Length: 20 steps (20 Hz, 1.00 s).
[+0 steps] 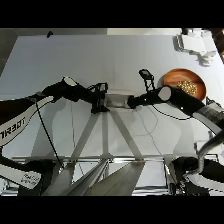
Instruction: Fold the box and place the chain.
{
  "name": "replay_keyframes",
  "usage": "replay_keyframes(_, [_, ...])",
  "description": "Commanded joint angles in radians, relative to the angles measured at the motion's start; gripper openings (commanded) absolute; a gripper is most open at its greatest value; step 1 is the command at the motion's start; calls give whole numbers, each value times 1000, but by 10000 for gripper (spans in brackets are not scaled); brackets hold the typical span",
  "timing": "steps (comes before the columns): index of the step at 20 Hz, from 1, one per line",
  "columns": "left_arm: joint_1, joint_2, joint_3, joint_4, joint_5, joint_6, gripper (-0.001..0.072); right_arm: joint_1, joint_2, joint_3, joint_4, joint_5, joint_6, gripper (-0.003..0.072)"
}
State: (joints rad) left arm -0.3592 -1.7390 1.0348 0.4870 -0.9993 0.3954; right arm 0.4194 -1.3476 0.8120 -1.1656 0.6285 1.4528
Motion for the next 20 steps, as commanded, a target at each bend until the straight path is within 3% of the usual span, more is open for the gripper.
replay_keyframes(1, [0,0,0,0,0,1,424,60,-7,21,-245,-32,262,660])
replay_keyframes(7, [0,0,0,0,0,0,424,73,-44,56,-256,45,332,634])
replay_keyframes(9, [0,0,0,0,0,1,424,73,-45,86,-271,73,370,589])
replay_keyframes(15, [0,0,0,0,0,1,424,79,-51,147,-346,187,488,588])
replay_keyframes(18, [0,0,0,0,0,0,424,105,-60,156,-351,183,488,645])
replay_keyframes(20, [0,0,0,0,1,0,424,111,-87,189,-362,238,516,629])
